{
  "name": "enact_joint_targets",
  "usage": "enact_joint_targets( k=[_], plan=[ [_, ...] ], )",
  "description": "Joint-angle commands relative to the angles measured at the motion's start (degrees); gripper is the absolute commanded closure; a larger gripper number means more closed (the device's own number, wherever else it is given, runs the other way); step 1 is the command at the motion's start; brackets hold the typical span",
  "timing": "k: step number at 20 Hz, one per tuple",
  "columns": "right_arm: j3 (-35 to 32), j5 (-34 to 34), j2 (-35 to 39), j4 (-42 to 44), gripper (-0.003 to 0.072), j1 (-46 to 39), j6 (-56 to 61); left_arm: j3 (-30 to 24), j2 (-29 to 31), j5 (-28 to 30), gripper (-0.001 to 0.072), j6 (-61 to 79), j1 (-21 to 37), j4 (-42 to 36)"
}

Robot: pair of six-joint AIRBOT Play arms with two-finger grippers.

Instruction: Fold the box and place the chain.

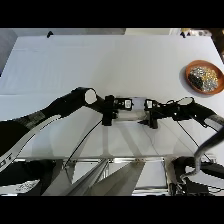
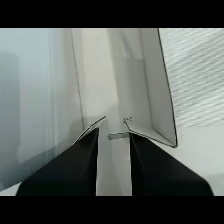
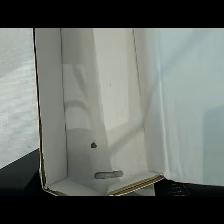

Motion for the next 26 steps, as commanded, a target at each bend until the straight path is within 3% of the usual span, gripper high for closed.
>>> enact_joint_targets(
  k=[1, 6, 8, 9, 15, 16, 18, 19, 22, 26],
  plan=[
    [-0.04, -0.02, -0.04, 0.04, 0.0391, 0.02, -0.02, -0.02, -1.11, 3.26, 0.0514, -0.07, -1.05, -2.34],
    [-0.04, -0.02, -0.04, 0.04, 0.0391, 0.02, -0.02, -0.02, -1.20, 4.48, 0.0475, -0.13, -1.55, -3.76],
    [-0.04, -0.04, -0.04, 0.04, 0.0391, 0.02, -0.02, -0.02, -1.20, 4.26, 0.0326, -0.39, -1.60, -3.76],
    [-0.04, -0.02, -0.04, 0.04, 0.0391, 0.02, -0.04, -0.02, -1.20, 4.26, 0.0289, -0.50, -1.75, -3.76],
    [-0.04, -0.04, -0.04, 0.04, 0.0391, 0.02, -0.02, -0.02, 0.07, -0.04, 0.0300, -3.19, -1.62, -3.61],
    [-0.04, -0.04, -0.04, 0.04, 0.0391, 0.02, -0.02, -0.02, 1.05, -1.16, 0.0331, -5.09, -1.42, -3.02],
    [-0.04, -0.04, -0.04, 0.04, 0.0391, 0.02, -0.02, -0.02, 3.82, -4.52, 0.0617, -9.81, -0.76, -0.92],
    [-0.04, -0.04, -0.04, 0.04, 0.0391, 0.02, -0.02, -0.02, 5.42, -7.02, 0.0704, -11.89, -0.11, 0.17],
    [-0.04, -0.04, -0.04, 0.04, 0.0391, 0.02, -0.02, -0.02, 10.86, -15.80, 0.0705, -23.89, 2.84, 5.75],
    [-0.04, -0.02, -0.04, 0.04, 0.0391, 0.02, -0.02, -0.04, 15.85, -22.73, 0.0705, -46.14, 9.25, 14.16]
  ],
)
